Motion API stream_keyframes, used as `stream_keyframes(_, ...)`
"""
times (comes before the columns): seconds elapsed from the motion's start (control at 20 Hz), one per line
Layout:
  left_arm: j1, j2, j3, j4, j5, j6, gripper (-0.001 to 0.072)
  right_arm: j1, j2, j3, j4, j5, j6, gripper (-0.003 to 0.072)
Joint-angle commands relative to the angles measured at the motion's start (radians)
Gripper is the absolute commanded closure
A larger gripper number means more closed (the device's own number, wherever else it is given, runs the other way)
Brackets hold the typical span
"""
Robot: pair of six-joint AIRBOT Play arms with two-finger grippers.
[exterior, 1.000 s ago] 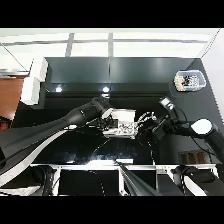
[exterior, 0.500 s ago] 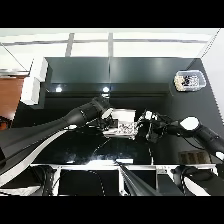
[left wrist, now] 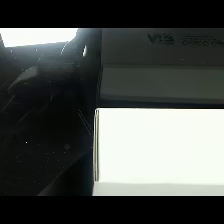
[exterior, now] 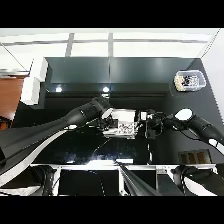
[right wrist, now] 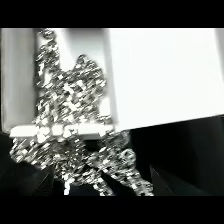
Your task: Fold the box and place the chain.
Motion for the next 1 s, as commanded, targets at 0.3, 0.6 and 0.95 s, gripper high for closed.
stream_keyframes(0.3,0.000,0.000,0.000,0.000,0.000,0.001,0.0678,0.001,-0.039,0.003,-0.009,0.021,0.018,-0.0017)
stream_keyframes(0.6,0.000,0.000,0.000,0.000,0.000,0.001,0.0678,0.011,-0.072,0.003,-0.005,-0.015,0.023,-0.0017)
stream_keyframes(0.95,0.000,0.000,0.000,0.000,0.000,0.000,0.0678,0.030,-0.072,0.003,-0.021,-0.023,0.038,0.0264)
